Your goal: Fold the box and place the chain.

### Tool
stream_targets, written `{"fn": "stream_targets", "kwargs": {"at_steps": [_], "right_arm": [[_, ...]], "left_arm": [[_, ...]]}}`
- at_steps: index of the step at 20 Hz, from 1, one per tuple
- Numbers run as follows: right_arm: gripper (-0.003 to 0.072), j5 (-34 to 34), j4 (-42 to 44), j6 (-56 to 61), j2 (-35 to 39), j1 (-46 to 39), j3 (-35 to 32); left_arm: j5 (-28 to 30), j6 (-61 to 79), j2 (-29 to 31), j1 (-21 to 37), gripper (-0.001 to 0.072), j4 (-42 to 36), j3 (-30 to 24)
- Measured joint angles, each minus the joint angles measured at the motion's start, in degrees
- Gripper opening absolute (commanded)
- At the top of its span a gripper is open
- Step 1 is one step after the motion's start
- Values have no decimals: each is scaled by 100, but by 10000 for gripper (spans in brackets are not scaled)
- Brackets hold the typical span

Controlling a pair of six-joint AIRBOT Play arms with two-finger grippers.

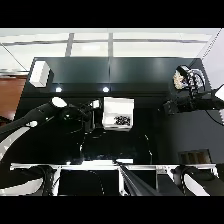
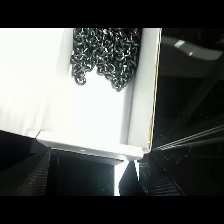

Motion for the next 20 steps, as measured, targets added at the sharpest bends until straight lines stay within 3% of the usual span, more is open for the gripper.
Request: {"fn": "stream_targets", "kwargs": {"at_steps": [9,14,20], "right_arm": [[323,0,15,-4,0,0,0],[323,0,15,-9,0,0,-2],[323,0,15,-15,0,0,0]], "left_arm": [[205,31,-116,-109,709,-7,94],[120,28,-251,-144,708,702,389],[-199,26,-461,-236,707,804,717]]}}
